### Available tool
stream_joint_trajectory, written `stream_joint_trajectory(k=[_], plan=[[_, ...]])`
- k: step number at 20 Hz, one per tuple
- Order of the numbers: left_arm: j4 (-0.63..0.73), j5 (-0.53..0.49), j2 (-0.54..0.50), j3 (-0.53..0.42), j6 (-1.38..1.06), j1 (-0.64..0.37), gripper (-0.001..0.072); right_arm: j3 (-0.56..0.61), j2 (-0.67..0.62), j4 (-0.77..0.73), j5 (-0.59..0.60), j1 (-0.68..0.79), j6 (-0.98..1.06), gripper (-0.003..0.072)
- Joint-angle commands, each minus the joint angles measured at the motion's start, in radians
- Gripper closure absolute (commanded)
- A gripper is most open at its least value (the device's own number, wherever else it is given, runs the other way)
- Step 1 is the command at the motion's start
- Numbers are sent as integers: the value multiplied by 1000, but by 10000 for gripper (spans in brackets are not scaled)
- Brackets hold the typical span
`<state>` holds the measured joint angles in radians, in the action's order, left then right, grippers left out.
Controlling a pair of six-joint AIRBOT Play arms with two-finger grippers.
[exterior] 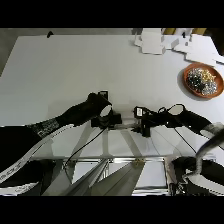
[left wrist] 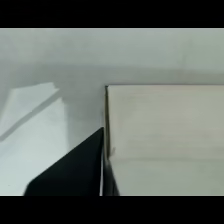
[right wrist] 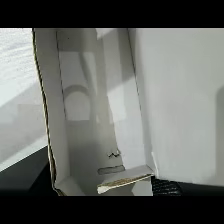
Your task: Fold the box and place the chain.
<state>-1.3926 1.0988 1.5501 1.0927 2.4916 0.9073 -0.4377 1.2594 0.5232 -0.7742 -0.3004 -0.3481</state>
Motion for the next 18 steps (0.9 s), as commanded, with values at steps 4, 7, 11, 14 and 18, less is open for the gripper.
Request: stream_joint_trajectory(k=[4, 7, 11, 14, 18], plan=[[-4, 16, -2, 1, 3, -4, 705, 0, 0, 0, 0, -1, -1, 353], [-3, 18, -4, 1, -13, -5, 675, 0, 0, 0, 0, -1, -1, 353], [34, 43, -53, 0, -179, -36, 197, 0, 0, 0, 0, -1, -1, 353], [31, 55, -146, 0, -287, -85, 198, 0, 0, 0, 0, -1, -1, 353], [26, 187, -292, -4, -679, -172, 199, 0, 0, 0, 0, -1, -1, 353]])
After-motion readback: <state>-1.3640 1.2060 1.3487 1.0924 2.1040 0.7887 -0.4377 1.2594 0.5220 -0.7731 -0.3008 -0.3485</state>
